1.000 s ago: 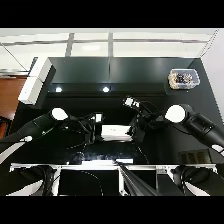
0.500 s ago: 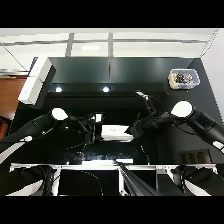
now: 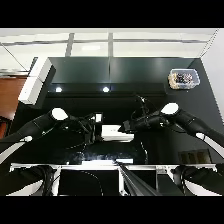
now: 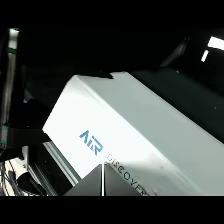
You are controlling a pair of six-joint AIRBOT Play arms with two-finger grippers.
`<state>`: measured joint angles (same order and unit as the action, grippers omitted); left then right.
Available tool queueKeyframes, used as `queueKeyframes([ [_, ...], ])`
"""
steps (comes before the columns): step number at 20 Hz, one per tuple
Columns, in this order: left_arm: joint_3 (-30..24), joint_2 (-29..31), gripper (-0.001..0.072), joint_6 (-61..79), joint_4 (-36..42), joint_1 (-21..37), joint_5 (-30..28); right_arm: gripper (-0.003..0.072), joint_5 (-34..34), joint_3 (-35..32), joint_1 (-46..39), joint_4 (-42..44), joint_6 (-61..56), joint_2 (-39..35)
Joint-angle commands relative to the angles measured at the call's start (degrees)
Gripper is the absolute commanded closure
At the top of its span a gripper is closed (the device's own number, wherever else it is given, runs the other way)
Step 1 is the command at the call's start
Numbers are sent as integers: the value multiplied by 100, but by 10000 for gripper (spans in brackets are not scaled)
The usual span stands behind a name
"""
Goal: Fold the box and place the chain.
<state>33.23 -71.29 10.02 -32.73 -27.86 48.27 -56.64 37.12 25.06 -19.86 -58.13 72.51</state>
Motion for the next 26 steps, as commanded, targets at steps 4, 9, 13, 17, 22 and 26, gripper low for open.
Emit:
queueKeyframes([
  [4,2,4,313,0,0,0,0,674,188,-7,48,-181,4,306],
  [9,2,4,313,2,0,0,0,674,157,-4,131,-162,79,302],
  [13,2,4,313,2,-2,4,0,675,-732,103,-236,-59,356,-127],
  [17,2,74,300,0,-2,11,-4,675,-1491,227,-1213,-402,83,-1346],
  [22,2,560,3,-894,-953,26,11,674,-1759,227,-2490,-1268,-422,-2573],
  [26,2,1119,3,-1657,-1344,-48,417,674,-1851,227,-2848,-1349,-420,-2647],
])
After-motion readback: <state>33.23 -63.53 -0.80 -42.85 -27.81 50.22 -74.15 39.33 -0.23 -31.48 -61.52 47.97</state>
